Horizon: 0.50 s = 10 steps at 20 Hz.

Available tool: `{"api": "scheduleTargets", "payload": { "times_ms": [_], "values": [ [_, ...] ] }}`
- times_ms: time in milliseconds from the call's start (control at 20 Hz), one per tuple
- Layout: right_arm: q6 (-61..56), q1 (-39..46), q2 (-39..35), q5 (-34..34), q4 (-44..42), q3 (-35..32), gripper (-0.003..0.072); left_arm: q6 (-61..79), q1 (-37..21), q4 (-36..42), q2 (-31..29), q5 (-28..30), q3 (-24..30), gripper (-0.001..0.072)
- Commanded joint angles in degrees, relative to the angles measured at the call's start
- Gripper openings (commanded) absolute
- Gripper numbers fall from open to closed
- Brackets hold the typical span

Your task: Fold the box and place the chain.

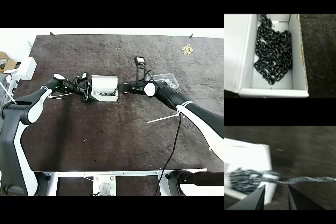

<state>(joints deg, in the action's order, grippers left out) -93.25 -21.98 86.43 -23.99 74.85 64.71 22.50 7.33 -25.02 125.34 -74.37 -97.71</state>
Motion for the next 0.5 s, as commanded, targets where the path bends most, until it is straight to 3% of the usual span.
{"api": "scheduleTargets", "payload": {
  "times_ms": [0, 200, 450],
  "values": [
    [-2.03, 5.16, 0.02, -1.07, -0.04, -2.14, 0.0314, 0.02, 0.0, 0.0, 0.02, 0.0, -0.02, 0.0272],
    [-7.02, 9.84, 0.02, 0.96, 0.0, -6.73, 0.0314, 0.02, 0.0, 0.0, 0.02, 0.0, -0.02, 0.0272],
    [-13.35, 13.97, 1.16, 10.88, -0.17, -10.51, 0.0314, 0.02, 0.0, 0.0, 0.02, 0.0, -0.02, 0.0272]
  ]
}}
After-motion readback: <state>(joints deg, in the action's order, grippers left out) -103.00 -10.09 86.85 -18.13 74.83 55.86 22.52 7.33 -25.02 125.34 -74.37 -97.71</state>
